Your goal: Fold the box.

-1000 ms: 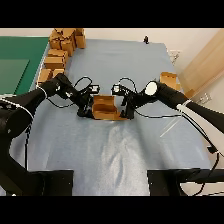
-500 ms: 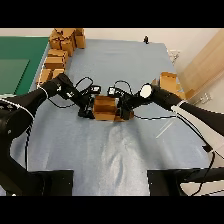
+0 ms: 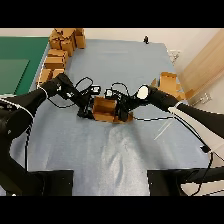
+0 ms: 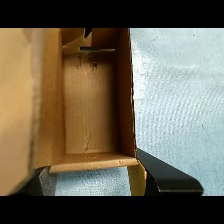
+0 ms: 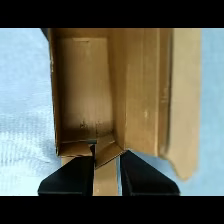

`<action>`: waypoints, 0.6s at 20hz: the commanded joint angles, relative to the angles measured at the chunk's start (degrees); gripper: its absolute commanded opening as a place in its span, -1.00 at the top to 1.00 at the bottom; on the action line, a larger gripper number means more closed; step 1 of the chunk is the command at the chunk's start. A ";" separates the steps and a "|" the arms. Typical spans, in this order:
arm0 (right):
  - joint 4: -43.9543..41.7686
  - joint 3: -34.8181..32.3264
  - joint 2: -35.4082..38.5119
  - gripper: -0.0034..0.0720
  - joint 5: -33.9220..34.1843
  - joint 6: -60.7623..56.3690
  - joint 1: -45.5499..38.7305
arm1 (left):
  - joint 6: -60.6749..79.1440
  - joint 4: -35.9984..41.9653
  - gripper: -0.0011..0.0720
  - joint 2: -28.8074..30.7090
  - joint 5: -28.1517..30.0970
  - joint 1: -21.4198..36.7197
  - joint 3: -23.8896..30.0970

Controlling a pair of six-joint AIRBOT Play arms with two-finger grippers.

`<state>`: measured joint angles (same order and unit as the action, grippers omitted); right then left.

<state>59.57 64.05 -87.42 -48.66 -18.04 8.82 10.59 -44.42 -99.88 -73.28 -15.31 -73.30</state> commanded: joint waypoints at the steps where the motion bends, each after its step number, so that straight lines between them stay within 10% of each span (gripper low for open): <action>1: -1.53 0.02 -0.02 0.32 -4.24 0.02 0.37 | -0.17 0.26 0.43 0.00 0.70 -0.04 -0.02; 3: -1.55 0.04 -0.02 0.27 -4.98 0.00 0.37 | -0.15 0.26 0.43 0.00 0.90 -0.02 -0.02; 6: -1.53 0.04 0.00 -0.38 -4.94 -1.14 0.37 | -0.17 0.26 0.43 0.00 0.87 -0.02 -0.02; 12: 3.56 0.04 0.46 -0.39 -5.01 -6.12 0.31 | -0.17 0.24 0.43 0.00 0.87 -0.02 -0.02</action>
<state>59.64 64.10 -87.24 -53.32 -20.75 9.17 10.44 -44.01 -99.90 -72.51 -15.33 -73.28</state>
